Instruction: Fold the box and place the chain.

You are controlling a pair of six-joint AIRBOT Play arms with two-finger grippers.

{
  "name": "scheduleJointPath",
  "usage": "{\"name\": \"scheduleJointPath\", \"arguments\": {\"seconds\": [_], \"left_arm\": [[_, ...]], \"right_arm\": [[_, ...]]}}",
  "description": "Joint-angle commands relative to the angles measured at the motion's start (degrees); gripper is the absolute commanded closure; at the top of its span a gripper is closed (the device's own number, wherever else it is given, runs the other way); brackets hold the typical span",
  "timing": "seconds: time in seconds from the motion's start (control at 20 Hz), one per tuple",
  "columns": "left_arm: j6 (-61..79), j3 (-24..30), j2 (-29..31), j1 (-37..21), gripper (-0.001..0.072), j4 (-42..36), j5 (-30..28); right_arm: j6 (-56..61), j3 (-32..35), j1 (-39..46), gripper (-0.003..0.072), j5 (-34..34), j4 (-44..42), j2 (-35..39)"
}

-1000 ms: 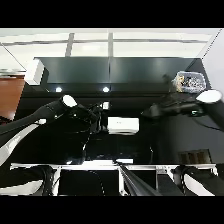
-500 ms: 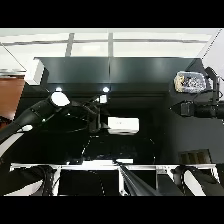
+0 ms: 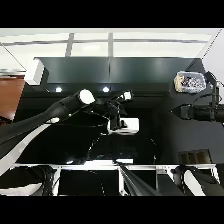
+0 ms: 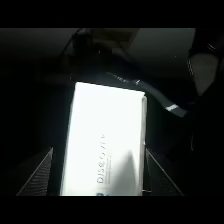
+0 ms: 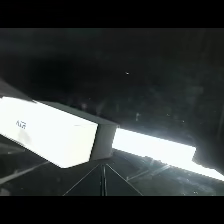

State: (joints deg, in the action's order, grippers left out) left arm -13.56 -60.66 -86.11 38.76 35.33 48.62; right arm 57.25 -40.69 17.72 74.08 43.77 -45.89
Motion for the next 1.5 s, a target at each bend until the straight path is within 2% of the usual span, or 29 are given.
{"name": "scheduleJointPath", "arguments": {"seconds": [0.0,0.2,0.4,0.6,1.0,1.2,1.25,1.3,1.35,1.4,1.45], "left_arm": [[-1.99,-1.51,-1.95,0.28,-0.0006,0.13,0.52],[-2.84,-1.51,-2.78,0.31,-0.0006,0.66,1.99],[-3.69,-1.73,-3.41,0.33,-0.0005,1.60,6.80],[-3.63,-1.73,-3.41,0.74,-0.0007,5.05,6.86],[-3.61,-1.73,-3.58,6.01,-0.0007,15.85,1.90],[-3.63,-1.70,-4.68,8.13,0.0002,16.72,-3.04],[-3.63,-1.75,-4.61,8.31,0.0106,16.72,-3.21],[-3.65,-1.75,-4.37,8.26,0.0276,16.79,-2.75],[-3.78,-1.75,-3.82,8.13,0.0386,17.51,-1.90],[-6.25,-1.75,-2.97,7.89,0.0431,18.97,-1.46],[-12.15,-1.73,-1.86,7.23,0.0432,22.23,-1.49]], "right_arm": [[-0.09,0.15,0.09,0.0672,-1.31,1.14,0.02],[-0.07,0.17,0.07,0.0671,-2.78,1.11,0.02],[-0.07,0.17,0.07,0.0671,-2.78,1.14,0.02],[-0.04,0.17,0.07,0.0671,-2.75,1.11,0.02],[-0.02,0.17,0.07,0.0672,-2.75,1.11,0.02],[0.02,0.17,0.07,0.0672,-2.75,1.11,0.02],[0.02,0.17,0.07,0.0671,-2.73,1.11,0.02],[0.02,0.17,0.07,0.0671,-2.73,1.11,0.02],[0.09,0.17,0.07,0.0672,-2.73,1.09,0.02],[0.44,0.17,0.07,0.0671,-2.75,1.11,0.02],[0.70,0.17,0.07,0.0672,-2.71,1.11,0.02]]}}
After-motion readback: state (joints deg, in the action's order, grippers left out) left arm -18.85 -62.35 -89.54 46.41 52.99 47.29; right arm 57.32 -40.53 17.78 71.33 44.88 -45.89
